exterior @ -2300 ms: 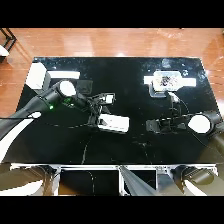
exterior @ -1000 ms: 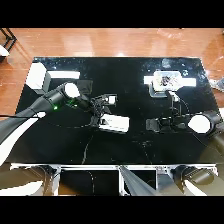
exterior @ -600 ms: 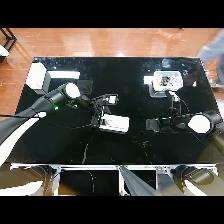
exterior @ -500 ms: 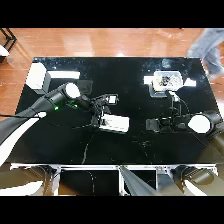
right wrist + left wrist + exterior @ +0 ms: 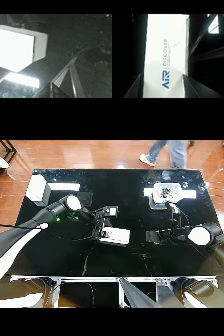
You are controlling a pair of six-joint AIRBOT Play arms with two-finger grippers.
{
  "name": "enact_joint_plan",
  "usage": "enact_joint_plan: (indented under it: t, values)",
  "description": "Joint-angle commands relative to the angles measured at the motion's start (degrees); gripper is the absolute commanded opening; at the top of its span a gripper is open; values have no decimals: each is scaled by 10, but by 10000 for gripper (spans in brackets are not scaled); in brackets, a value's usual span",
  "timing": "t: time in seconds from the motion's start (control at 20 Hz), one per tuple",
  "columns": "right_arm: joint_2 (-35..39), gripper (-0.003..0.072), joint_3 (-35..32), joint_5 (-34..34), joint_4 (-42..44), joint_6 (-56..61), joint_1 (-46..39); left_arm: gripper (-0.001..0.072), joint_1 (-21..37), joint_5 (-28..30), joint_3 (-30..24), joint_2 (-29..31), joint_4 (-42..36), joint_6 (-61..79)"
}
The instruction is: Fold the box and place the chain.
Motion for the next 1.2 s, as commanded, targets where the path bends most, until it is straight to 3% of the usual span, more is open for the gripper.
enact_joint_plan:
  t: [0.0, 1.15]
  values:
    - [0, 20, 0, -1, 0, 0, 0, 637, 0, 1, 0, -1, 5, 0]
    - [0, 20, 0, -1, 0, 0, 0, 640, 3, -14, 2, 17, 14, -46]
